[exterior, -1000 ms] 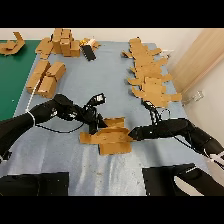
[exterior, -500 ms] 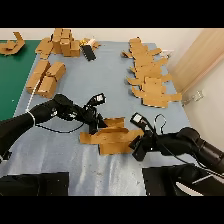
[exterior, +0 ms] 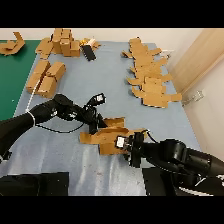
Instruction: Fold the box.
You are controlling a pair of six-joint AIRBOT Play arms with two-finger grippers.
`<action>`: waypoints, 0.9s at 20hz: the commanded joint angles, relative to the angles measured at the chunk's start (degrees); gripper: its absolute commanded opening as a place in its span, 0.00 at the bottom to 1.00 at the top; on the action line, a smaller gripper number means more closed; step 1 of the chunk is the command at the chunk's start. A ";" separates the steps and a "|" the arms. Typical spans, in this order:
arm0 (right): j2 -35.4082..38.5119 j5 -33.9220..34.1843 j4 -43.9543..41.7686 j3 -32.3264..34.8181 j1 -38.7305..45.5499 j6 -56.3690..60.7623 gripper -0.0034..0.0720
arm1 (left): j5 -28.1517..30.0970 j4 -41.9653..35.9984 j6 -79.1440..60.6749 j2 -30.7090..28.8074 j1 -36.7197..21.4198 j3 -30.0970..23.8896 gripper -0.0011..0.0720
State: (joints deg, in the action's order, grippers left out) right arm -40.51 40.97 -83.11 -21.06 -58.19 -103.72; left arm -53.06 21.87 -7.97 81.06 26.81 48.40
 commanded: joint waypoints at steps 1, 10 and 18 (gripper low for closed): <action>-6.08 -2.43 3.19 0.07 -1.36 0.20 0.76 | 0.02 0.02 0.00 0.02 0.00 -0.02 0.03; -6.67 -1.53 8.11 0.07 -2.21 -3.74 0.76 | -0.02 0.02 0.00 0.02 0.00 -0.02 0.03; -6.64 -2.67 9.86 0.07 -2.23 -3.65 0.76 | 0.00 0.02 0.00 0.02 0.00 -0.02 0.03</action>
State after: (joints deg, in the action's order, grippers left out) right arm -47.13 38.63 -73.95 -21.04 -60.36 -107.39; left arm -53.08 21.89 -7.97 81.06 26.81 48.40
